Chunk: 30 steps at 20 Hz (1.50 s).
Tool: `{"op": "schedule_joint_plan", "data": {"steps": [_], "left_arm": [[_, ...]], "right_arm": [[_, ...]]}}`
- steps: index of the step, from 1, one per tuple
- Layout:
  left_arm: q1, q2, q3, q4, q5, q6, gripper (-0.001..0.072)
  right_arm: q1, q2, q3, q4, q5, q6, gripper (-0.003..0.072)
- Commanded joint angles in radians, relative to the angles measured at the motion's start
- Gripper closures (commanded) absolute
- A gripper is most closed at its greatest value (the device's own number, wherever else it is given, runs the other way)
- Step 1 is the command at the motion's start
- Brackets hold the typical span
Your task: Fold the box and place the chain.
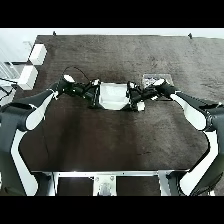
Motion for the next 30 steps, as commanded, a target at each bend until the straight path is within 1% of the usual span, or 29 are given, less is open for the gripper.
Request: {"op": "schedule_joint_plan", "data": {"steps": [1, 13, 14, 15, 17, 25, 26, 28, 29, 30], "left_arm": [[-0.001, -0.002, 0.0, -0.002, 0.036, 0.031, 0.0056], [-0.001, -0.007, 0.001, -0.005, 0.033, 0.052, 0.0067], [-0.001, -0.008, 0.001, -0.005, 0.033, 0.053, 0.0071], [-0.002, -0.011, 0.001, -0.003, 0.037, 0.06, 0.0108], [-0.003, -0.027, 0.002, -0.007, 0.042, 0.077, 0.0107], [-0.005, -0.026, 0.002, -0.016, 0.035, 0.086, 0.0109], [-0.005, -0.026, 0.002, -0.016, 0.032, 0.086, 0.0145], [-0.005, -0.023, 0.002, -0.018, 0.032, 0.086, 0.0274], [-0.005, -0.02, 0.002, -0.019, 0.032, 0.086, 0.0307], [-0.004, -0.019, 0.004, -0.027, 0.021, 0.086, 0.0317]], "right_arm": [[0.001, 0.0, -0.001, 0.0, 0.003, 0.0, 0.0119], [0.001, 0.0, -0.001, 0.0, 0.003, 0.0, 0.0119], [0.001, 0.0, -0.001, 0.0, 0.003, 0.0, 0.0119], [0.001, 0.0, -0.001, 0.0, 0.003, 0.0, 0.0119], [0.001, 0.0, -0.001, 0.0, 0.003, 0.0, 0.0119], [0.001, 0.0, -0.001, 0.0, 0.003, 0.0, 0.0119], [0.001, 0.0, -0.001, 0.0, 0.003, 0.0, 0.0119], [0.001, 0.0, -0.001, 0.0, 0.003, 0.0, 0.0119], [0.001, 0.0, -0.001, 0.0, 0.003, 0.0, 0.0119], [0.001, 0.0, -0.001, 0.0, 0.003, 0.0, 0.0119]]}}
